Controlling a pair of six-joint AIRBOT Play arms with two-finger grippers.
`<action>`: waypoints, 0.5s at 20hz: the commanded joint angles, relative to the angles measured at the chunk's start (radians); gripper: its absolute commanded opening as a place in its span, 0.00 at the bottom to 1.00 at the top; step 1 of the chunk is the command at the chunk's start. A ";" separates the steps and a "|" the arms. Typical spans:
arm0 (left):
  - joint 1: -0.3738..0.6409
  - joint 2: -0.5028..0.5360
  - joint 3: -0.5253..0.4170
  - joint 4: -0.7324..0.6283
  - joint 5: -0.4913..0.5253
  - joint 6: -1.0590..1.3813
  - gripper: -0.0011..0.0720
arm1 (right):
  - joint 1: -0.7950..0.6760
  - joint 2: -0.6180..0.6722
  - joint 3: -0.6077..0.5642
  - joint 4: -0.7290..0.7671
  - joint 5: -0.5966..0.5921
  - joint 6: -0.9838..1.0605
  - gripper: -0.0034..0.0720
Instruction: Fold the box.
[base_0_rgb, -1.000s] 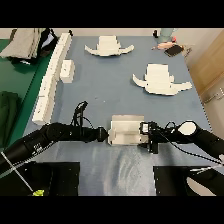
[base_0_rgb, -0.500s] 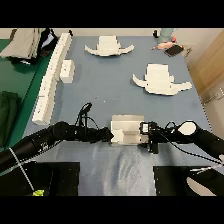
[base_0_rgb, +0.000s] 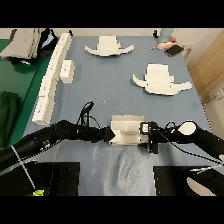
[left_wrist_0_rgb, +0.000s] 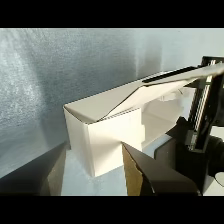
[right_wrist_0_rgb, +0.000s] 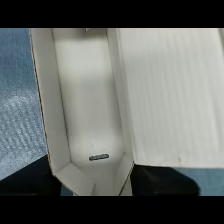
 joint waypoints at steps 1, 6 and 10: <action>-0.045 -0.045 0.064 0.198 -0.015 -0.192 0.76 | 0.000 0.000 0.000 0.000 0.000 0.000 0.66; -0.136 -0.176 0.188 0.452 -0.103 -0.466 0.76 | 0.000 0.000 0.000 0.000 0.000 0.000 0.66; -0.171 -0.277 0.307 0.633 -0.218 -0.654 0.76 | 0.000 0.000 0.000 0.000 0.000 0.000 0.66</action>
